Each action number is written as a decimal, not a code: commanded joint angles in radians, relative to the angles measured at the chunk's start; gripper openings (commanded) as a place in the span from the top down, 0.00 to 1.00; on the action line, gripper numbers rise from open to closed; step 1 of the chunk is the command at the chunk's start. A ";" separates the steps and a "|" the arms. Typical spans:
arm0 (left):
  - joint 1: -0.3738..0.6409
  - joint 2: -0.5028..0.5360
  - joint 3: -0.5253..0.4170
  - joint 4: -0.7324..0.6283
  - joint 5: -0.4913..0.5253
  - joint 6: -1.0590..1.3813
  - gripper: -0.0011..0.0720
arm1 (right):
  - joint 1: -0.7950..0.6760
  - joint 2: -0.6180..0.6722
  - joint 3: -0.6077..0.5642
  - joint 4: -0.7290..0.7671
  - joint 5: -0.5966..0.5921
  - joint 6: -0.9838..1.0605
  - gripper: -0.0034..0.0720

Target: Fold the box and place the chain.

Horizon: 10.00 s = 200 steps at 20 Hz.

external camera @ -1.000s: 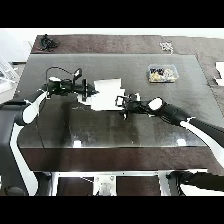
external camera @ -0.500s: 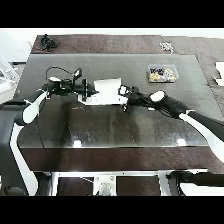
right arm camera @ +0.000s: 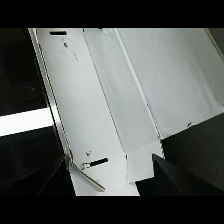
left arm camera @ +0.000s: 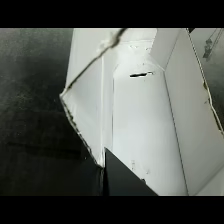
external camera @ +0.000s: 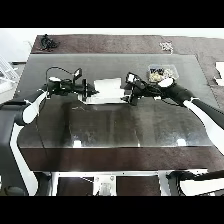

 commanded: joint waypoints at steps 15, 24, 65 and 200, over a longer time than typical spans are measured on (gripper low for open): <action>0.000 0.000 0.000 -0.001 0.000 0.000 0.96 | -0.066 -0.209 0.290 -0.073 0.244 -0.049 0.11; 0.000 0.000 0.000 -0.001 0.000 0.000 0.96 | -0.064 -0.336 0.397 -0.057 0.362 -0.095 0.11; 0.000 0.000 0.000 -0.002 0.000 0.000 0.96 | -0.069 -0.488 0.397 0.198 0.488 -0.254 0.00; -0.097 0.210 -0.204 -0.071 0.468 0.035 0.96 | -0.080 -0.517 0.428 0.182 0.524 -0.274 0.17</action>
